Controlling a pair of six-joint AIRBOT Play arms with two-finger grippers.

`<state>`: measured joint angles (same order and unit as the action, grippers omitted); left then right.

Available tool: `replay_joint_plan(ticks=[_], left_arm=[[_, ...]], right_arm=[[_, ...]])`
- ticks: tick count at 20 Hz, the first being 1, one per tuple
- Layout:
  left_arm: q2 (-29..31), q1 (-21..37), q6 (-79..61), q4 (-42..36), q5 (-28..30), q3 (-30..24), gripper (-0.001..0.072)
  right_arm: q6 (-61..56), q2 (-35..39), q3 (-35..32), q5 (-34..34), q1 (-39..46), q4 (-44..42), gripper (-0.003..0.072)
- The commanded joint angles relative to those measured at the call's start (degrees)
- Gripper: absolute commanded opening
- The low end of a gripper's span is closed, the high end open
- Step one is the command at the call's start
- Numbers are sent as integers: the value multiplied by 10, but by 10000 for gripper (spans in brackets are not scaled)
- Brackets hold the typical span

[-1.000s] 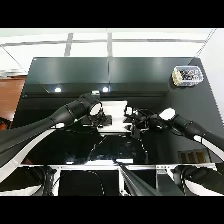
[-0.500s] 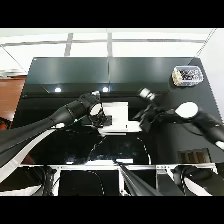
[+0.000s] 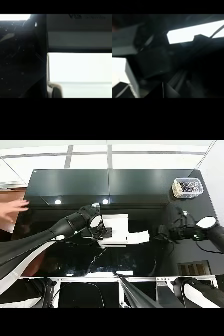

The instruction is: Fold the box and place the chain.

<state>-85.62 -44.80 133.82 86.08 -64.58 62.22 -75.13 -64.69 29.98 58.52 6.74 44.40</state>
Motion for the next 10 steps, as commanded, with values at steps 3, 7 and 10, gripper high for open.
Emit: replay_joint_plan(ticks=[3,7,10], left_arm=[[0,0,0,0,0,0,26],[0,0,0,0,0,0,26],[0,0,0,1,0,0,26]], right_arm=[[103,-99,12,-29,-87,-154,19],[133,-112,61,4,-111,-167,45],[133,-112,103,86,-109,-164,617]])
